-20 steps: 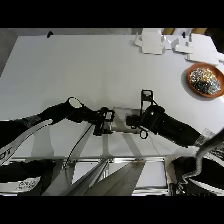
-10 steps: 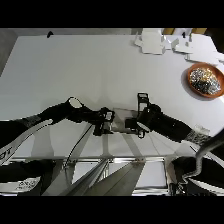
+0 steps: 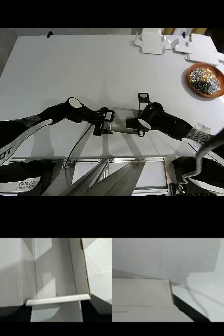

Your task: Fold the box and place the chain.

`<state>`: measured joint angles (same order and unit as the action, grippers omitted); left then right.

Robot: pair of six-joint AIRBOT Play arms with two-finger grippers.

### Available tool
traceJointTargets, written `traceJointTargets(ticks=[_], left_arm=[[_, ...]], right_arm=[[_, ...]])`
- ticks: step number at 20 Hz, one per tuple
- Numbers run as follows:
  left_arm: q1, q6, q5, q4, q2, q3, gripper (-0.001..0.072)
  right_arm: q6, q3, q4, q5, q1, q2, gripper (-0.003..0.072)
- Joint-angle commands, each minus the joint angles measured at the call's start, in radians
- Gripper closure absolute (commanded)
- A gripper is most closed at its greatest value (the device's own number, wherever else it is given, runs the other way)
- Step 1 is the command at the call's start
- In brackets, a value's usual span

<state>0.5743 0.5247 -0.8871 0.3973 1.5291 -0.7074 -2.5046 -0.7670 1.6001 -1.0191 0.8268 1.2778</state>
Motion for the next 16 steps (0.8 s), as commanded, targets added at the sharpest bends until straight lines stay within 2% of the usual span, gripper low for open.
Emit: traceJointTargets(ticks=[1, 10, 16], left_arm=[[0.001, -0.001, 0.0, 0.0, 0.001, 0.0, 0.05], [0.001, -0.002, 0.0, 0.0, 0.001, 0.0, 0.05], [0.001, -0.001, 0.0, 0.0, 0.001, 0.0, 0.05]], right_arm=[[0.027, 0.0, -0.003, -0.013, -0.001, -0.021, 0.0452], [0.029, 0.002, 0.011, -0.024, -0.001, -0.059, 0.0451], [0.03, 0.047, -0.03, -0.023, -0.001, -0.059, 0.046]])
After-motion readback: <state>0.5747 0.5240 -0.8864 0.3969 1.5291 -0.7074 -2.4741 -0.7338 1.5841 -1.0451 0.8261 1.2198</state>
